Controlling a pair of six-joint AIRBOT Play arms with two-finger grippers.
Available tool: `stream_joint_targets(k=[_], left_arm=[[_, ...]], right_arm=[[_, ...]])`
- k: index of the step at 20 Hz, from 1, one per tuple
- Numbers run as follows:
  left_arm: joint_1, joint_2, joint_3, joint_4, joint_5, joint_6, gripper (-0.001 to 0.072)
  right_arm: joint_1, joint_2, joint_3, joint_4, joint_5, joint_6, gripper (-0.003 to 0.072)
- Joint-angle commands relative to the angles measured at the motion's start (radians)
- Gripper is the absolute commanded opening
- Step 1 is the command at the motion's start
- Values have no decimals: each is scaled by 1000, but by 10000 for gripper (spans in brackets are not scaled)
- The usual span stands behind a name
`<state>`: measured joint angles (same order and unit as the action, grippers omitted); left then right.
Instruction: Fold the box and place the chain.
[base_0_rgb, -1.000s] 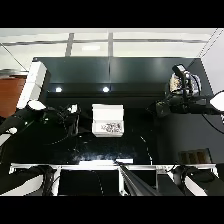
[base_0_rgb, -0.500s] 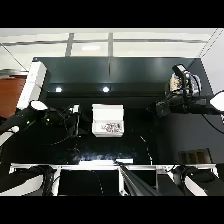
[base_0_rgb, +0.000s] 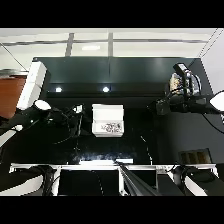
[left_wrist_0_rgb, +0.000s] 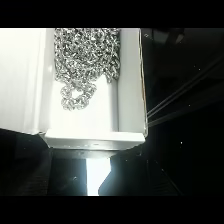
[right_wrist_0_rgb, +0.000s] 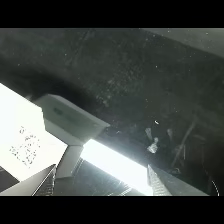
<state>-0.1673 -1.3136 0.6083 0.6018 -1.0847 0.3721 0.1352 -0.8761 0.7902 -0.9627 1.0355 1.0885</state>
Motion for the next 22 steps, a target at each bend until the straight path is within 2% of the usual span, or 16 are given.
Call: stream_joint_targets(k=[1, 6, 22], left_arm=[[-9, -21, 23, -4, 3, -18, 693], [-31, -35, 37, 27, 3, -41, 693], [-34, -37, 42, 10, 10, -40, 693]], right_arm=[[0, 0, 0, 0, -5, 0, 699], [0, 0, 0, 0, -5, 0, 699], [0, 0, 0, 1, -4, 1, 699]])
